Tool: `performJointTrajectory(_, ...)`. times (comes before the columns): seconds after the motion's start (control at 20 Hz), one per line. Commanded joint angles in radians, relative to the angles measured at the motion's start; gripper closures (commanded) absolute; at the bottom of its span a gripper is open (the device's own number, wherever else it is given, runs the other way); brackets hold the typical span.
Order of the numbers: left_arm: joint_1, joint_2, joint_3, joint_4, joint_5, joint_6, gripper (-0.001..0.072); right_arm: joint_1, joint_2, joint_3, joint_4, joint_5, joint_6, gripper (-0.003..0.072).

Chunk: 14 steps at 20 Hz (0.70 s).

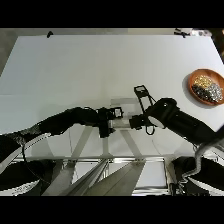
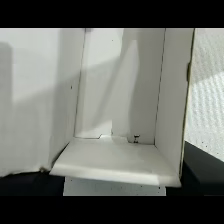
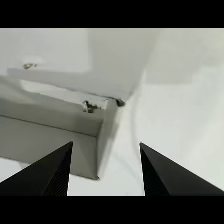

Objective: Fold the box and place the chain.

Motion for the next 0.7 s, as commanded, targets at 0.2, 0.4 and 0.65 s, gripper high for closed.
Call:
performJointTrajectory(0.2,0.0,0.0,0.0,0.0,0.001,0.0,0.0698,-0.216,0.366,0.0,-0.484,0.093,-0.014,0.0211)
performJointTrajectory(0.4,0.0,0.0,0.0,0.0,0.0,0.0,0.0698,-0.711,0.341,0.0,-0.452,-0.107,-0.27,0.0197)
performJointTrajectory(0.65,0.0,0.0,0.0,0.0,0.0,0.0,0.0698,-1.279,0.134,0.006,0.025,-0.313,-0.65,0.0191)
